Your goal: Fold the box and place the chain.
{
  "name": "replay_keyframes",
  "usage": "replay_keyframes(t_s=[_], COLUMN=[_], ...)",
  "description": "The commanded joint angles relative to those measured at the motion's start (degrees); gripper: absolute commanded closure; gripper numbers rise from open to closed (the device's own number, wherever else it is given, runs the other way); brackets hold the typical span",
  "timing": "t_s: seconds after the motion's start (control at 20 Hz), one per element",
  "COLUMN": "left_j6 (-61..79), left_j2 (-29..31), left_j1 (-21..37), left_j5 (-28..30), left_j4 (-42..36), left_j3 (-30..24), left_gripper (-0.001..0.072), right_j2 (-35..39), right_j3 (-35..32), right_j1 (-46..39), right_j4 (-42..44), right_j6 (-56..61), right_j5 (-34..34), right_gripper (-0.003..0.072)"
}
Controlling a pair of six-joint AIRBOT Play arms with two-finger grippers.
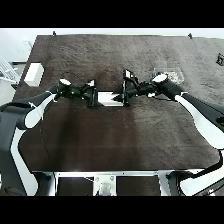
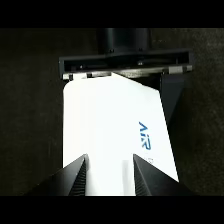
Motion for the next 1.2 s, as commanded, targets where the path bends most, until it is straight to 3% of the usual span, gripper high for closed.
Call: replay_keyframes(t_s=[0.0,1.15], left_j6=[0.00,0.00], left_j2=[0.00,0.00], left_j1=[0.07,0.07], left_j5=[0.00,0.00], left_j4=[0.02,0.02], left_j3=[0.00,0.00], left_gripper=[0.0355,0.0355], right_j2=[-1.44,-1.99], right_j3=[-0.17,3.02], right_j1=[0.26,0.37], right_j4=[0.15,1.25], right_j6=[-1.31,-3.78], right_j5=[-1.81,-5.95], right_gripper=[0.0350,0.0424])
